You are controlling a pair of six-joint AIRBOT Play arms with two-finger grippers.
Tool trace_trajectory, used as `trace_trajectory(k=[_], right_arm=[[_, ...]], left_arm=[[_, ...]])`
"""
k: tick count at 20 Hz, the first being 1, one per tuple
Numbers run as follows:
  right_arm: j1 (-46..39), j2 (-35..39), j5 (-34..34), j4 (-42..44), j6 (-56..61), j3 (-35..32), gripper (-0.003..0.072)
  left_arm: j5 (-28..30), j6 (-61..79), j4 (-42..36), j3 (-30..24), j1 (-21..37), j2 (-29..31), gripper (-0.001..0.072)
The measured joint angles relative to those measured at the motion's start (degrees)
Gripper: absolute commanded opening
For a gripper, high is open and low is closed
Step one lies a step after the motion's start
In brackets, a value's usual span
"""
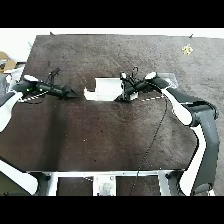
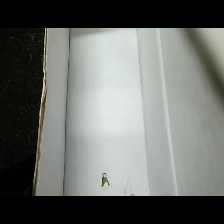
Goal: Fold the box and place the chain.
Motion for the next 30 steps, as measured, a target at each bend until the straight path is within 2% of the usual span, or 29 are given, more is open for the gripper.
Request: trace_trajectory(k=[9,20,21,22,23,30], right_arm=[[0.0,0.0,-0.02,0.0,0.0,0.0,0.0437],[0.0,0.0,-0.02,0.0,0.02,0.0,0.0437],[0.0,0.0,-0.02,0.0,0.0,0.0,0.0438],[0.0,0.0,-0.02,0.02,0.02,0.0,0.0438],[0.0,0.0,-0.02,0.0,0.02,0.0,0.0438],[0.0,0.0,-0.02,0.02,0.02,0.0,0.0438]], left_arm=[[-4.2,0.0,-2.71,8.09,-2.14,-9.86,0.0005],[-5.18,-0.09,-4.35,12.83,-3.89,-11.93,0.0013],[-5.33,-0.31,-4.48,13.03,-3.89,-11.96,0.0048],[-5.51,-0.28,-4.87,13.18,-3.89,-11.93,0.0274],[-5.88,-0.31,-5.33,13.27,-3.89,-11.93,0.0365],[-8.76,-0.39,-7.1,13.6,-4.0,-11.74,0.0363]])
